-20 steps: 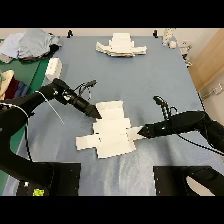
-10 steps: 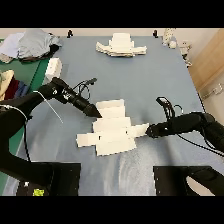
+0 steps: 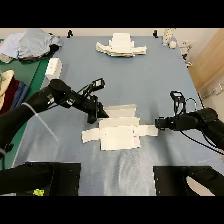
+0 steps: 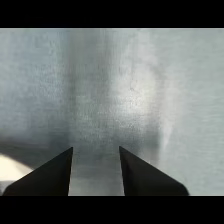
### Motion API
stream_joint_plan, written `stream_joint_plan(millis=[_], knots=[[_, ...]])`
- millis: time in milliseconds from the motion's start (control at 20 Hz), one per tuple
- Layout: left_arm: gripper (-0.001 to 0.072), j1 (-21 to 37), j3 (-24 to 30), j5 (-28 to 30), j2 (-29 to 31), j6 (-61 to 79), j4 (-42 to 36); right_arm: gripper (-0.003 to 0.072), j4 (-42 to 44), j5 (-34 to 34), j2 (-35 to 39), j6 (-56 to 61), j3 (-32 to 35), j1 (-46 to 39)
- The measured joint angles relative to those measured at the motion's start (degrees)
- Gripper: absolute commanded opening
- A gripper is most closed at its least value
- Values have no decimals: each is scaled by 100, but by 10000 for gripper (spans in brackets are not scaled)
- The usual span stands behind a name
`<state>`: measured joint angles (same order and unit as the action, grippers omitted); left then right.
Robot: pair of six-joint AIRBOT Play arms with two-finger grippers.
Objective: Fold the box.
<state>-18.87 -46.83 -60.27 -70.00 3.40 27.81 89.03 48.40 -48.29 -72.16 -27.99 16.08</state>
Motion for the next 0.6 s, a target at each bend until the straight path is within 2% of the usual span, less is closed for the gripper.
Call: stream_joint_plan(millis=[150, 250, 400, 600], knots=[[7, -452, 835, 1080, 752, 737, -205, 457, -105, -160, 0, 271, -42, 0], [7, -695, 1255, 1495, 1091, 1132, -323, 457, -138, -249, 0, 376, -55, 0], [9, -887, 1585, 1751, 1276, 1438, -479, 457, -166, -302, 0, 472, -63, 0], [10, -970, 1729, 1864, 1202, 1580, -586, 457, -190, -323, 0, 544, -63, 0]])
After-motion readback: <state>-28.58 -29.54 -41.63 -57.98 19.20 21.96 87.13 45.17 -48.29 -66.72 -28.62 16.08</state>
